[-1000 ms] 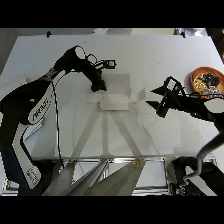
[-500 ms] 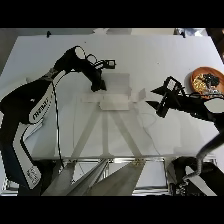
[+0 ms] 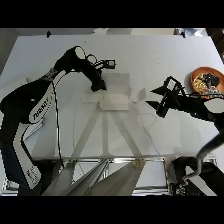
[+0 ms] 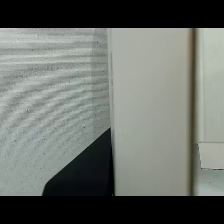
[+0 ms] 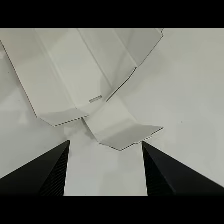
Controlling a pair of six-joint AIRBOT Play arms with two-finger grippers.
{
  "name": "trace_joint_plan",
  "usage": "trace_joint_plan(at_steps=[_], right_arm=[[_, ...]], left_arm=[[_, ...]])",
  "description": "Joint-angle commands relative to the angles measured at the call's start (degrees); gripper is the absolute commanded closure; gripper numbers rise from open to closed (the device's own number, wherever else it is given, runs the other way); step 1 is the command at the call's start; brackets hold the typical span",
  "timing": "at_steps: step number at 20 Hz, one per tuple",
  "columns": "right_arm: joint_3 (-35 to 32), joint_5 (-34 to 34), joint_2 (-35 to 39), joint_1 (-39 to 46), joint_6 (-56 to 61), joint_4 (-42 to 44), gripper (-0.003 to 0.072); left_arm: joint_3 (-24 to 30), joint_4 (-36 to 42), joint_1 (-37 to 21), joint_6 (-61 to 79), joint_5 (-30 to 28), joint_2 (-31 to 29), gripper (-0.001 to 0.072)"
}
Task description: Fold the box and place the chain.
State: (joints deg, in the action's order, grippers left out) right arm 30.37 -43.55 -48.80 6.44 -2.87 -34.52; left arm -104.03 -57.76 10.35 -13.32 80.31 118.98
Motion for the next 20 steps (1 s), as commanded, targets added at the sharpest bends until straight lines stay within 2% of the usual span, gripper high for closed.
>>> trace_joint_plan(at_steps=[1, 3, 6, 7, 9, 12, 18, 20], right_arm=[[0.0, -2.1, 0.0, 0.0, -0.7, 0.5, 0.0186], [0.0, -6.1, 0.0, 0.0, -3.1, 0.5, 0.0170], [0.0, -9.9, 0.0, -0.1, -7.4, 0.9, 0.0008], [0.0, -9.9, 0.0, 0.0, -7.7, 1.4, -0.0008], [0.0, -10.6, 0.0, -0.1, -7.8, 3.4, -0.0012], [0.0, -15.3, 0.0, -0.1, -7.7, 4.8, -0.0011], [0.0, -23.1, 0.0, 0.0, -7.5, 3.8, -0.0006], [0.0, -20.9, 0.0, -0.1, -8.3, 2.4, -0.0006]], left_arm=[[0.0, -0.1, 0.0, 0.0, 0.1, 0.0, 0.0696], [0.0, -0.1, 0.0, 0.0, 0.1, 0.0, 0.0696], [0.0, -0.1, 0.0, 0.0, 0.1, 0.0, 0.0696], [0.0, -0.1, 0.0, 0.0, 0.1, 0.0, 0.0696], [0.0, -0.1, 0.0, 0.0, 0.1, 0.0, 0.0696], [0.0, -0.1, 0.0, 0.0, 0.1, 0.0, 0.0696], [0.0, -0.1, 0.0, 0.0, 0.1, 0.0, 0.0696], [0.0, -0.1, 0.0, 0.0, 0.1, 0.0, 0.0696]])
